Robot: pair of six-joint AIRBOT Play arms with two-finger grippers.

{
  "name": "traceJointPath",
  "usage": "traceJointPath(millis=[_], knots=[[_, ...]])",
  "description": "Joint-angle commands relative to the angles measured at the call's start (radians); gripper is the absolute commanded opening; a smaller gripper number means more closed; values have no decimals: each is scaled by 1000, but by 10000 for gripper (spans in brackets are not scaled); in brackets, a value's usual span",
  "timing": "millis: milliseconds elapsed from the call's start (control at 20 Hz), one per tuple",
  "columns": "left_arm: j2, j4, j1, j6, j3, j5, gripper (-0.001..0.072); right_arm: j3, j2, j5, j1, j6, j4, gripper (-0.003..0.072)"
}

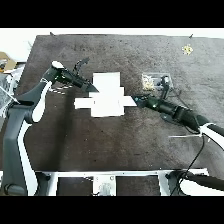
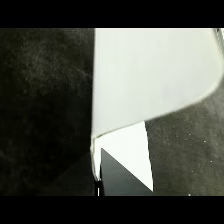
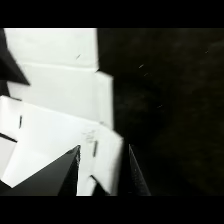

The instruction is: Fold the box and place the chain.

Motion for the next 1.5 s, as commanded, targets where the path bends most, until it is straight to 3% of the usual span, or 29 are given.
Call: traceJointPath(millis=[0, 300, 600, 900, 1300, 1400, 1450], knots=[[3, -2, 0, 179, 5, 34, 13, 24, 53, 39, -107, 66, -213, 352], [14, -2, 2, 399, 5, 198, 12, 24, 56, 16, -120, 65, -244, 352], [10, 90, 1, 445, 1, 193, 12, 24, 55, 2, -119, 57, -270, 352], [9, 96, 2, 520, -98, 250, 11, 24, 55, -8, -119, 29, -270, 352], [9, 100, 2, 519, -98, 246, 13, 25, 55, -6, -117, -23, -367, 356], [9, 99, 2, 519, -98, 247, 13, 27, 55, -6, -109, -106, -375, 515], [10, 98, 2, 519, -98, 248, 13, 35, 55, -6, -93, -145, -388, 515]])
